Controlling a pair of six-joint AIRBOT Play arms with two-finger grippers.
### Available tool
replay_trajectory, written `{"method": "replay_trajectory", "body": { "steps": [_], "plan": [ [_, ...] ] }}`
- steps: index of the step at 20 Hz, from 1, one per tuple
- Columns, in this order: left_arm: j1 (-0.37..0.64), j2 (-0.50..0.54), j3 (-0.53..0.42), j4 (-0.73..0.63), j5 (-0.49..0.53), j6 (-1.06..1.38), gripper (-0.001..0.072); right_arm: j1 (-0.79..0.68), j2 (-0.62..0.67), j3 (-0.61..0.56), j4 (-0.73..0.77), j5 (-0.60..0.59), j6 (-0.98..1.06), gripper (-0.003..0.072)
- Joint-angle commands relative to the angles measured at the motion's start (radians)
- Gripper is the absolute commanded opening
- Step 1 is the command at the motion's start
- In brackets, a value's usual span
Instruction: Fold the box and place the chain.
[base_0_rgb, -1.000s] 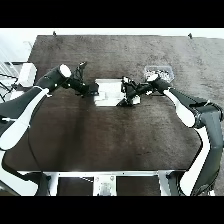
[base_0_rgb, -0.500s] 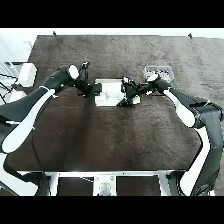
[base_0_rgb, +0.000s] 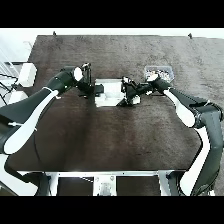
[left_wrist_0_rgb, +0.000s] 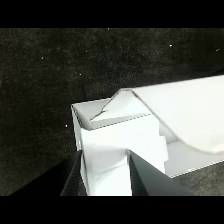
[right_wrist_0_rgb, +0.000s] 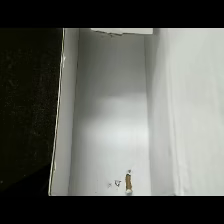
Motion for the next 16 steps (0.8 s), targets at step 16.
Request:
{"method": "replay_trajectory", "body": {
  "steps": [16],
  "plan": [
    [-0.045,-0.158,0.270,0.172,-0.260,-0.154,0.0375,0.000,0.000,0.000,0.001,0.001,0.000,0.0475]
  ]
}}
